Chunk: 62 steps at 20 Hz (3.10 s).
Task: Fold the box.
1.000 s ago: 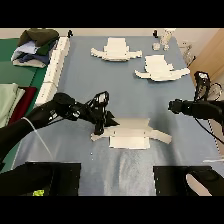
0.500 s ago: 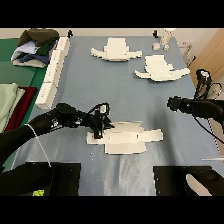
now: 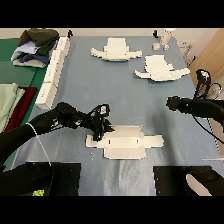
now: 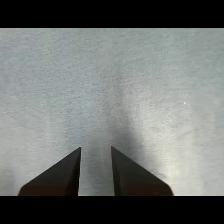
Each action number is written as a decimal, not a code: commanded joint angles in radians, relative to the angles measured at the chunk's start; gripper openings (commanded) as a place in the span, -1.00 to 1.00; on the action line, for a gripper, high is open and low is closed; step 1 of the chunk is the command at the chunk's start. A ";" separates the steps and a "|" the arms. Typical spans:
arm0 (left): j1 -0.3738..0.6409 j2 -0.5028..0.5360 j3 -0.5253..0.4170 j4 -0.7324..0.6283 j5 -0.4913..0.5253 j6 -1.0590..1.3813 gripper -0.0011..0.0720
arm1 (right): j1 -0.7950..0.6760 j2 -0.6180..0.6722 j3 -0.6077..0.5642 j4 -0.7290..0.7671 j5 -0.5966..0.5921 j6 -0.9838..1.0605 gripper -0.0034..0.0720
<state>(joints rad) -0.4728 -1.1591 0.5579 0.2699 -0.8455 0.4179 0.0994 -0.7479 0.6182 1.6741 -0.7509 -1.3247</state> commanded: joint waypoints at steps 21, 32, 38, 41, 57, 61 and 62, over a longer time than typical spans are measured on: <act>-0.002 -0.016 -0.011 0.048 -0.081 -0.146 -0.94 | 0.244 0.067 -0.001 0.241 -0.504 0.001 -0.91; -0.001 -0.016 -0.011 0.048 -0.081 -0.146 -0.94 | 1.090 0.180 -0.219 -0.041 -0.278 -0.227 0.47; -0.001 -0.016 -0.011 0.045 -0.081 -0.146 -0.94 | 1.192 0.022 -0.237 -0.312 -0.076 -0.236 0.76; -0.001 -0.016 -0.011 0.045 -0.081 -0.146 -0.94 | 1.192 -0.055 -0.237 -0.423 -0.052 -0.153 0.76; -0.001 -0.016 -0.011 0.045 -0.081 -0.146 -0.94 | 1.191 -0.018 -0.114 -0.563 -0.338 0.359 1.00; -0.002 -0.016 -0.011 0.045 -0.081 -0.146 -0.94 | 1.139 -0.017 -0.148 -0.573 -0.258 0.247 1.00; -0.001 -0.016 -0.011 0.045 -0.081 -0.146 -0.94 | 1.111 -0.014 -0.155 -0.561 -0.230 0.198 1.00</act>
<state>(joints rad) -0.4740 -1.1748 0.5461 0.3141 -0.9264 0.2710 1.2537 -0.7650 0.4789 1.1065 -1.0325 -1.0336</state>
